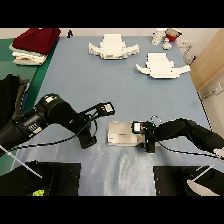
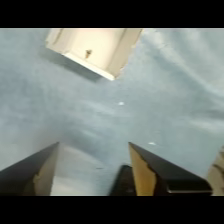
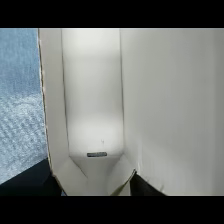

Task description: Fold the box.

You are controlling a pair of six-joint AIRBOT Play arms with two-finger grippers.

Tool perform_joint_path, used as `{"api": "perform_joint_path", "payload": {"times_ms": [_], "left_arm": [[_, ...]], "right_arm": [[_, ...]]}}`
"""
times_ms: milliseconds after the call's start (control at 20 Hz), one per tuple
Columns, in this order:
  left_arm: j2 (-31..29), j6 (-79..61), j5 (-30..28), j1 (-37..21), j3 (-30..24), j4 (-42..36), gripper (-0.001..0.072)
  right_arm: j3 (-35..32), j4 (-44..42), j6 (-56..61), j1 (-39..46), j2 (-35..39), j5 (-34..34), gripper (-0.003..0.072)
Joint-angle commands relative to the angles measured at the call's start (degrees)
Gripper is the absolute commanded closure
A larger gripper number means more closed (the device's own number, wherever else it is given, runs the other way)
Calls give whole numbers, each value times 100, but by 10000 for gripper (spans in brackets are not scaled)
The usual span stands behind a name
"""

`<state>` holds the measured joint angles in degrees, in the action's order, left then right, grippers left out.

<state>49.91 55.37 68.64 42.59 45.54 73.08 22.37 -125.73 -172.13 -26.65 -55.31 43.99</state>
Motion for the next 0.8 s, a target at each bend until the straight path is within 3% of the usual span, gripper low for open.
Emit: {"api": "perform_joint_path", "payload": {"times_ms": [0,150,400,750], "left_arm": [[-225,-2149,-1019,-922,-579,-828,17],[-111,-3700,-1458,-1161,-1029,-2044,17],[223,-5643,-2413,-1147,-1731,-3215,17],[940,-6098,-2815,-986,-1777,-3956,17]], "right_arm": [[4,0,0,0,2,0,251],[4,-2,0,0,2,0,251],[4,0,0,0,2,0,252],[4,-2,0,0,2,0,251]]}}
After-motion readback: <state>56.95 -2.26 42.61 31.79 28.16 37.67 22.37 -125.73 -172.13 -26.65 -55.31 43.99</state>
